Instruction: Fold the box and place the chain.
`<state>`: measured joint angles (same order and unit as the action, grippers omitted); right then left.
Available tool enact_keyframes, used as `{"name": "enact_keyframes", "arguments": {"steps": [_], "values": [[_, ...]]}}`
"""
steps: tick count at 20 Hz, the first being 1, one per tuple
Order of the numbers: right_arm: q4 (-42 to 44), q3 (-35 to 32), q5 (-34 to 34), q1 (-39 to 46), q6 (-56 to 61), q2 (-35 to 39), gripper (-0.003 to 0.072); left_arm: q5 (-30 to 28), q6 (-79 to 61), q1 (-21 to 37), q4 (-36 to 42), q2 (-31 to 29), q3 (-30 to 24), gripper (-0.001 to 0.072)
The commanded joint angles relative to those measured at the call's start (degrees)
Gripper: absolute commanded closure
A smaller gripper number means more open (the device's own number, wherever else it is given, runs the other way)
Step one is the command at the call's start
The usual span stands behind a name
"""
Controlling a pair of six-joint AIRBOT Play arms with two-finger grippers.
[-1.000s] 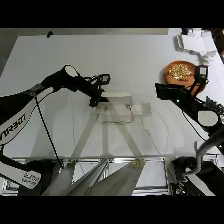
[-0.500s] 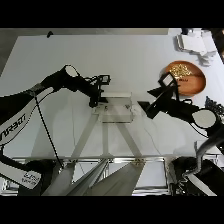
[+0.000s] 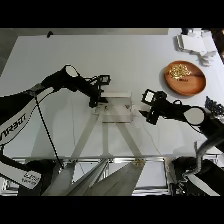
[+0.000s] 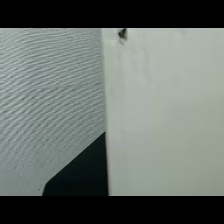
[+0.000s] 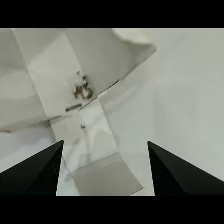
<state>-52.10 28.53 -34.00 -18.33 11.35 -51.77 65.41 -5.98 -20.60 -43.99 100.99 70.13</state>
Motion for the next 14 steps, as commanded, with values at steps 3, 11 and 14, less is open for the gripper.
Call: {"name": "enact_keyframes", "arguments": {"steps": [3, 11, 14], "values": [[20.96, 0.02, -7.58, 5.53, -42.38, -12.55, -0.0034, -0.04, 0.0, 0.02, 0.02, 0.02, -0.02, 0.0702], [31.98, 0.02, -10.19, 4.81, -46.56, -21.09, -0.0034, -0.04, 0.0, 0.02, 0.02, 0.02, -0.02, 0.0702], [35.39, 0.02, -6.71, 1.46, -34.69, -21.09, -0.0034, -0.04, 0.0, 0.02, 0.02, 0.02, -0.02, 0.0702]]}}
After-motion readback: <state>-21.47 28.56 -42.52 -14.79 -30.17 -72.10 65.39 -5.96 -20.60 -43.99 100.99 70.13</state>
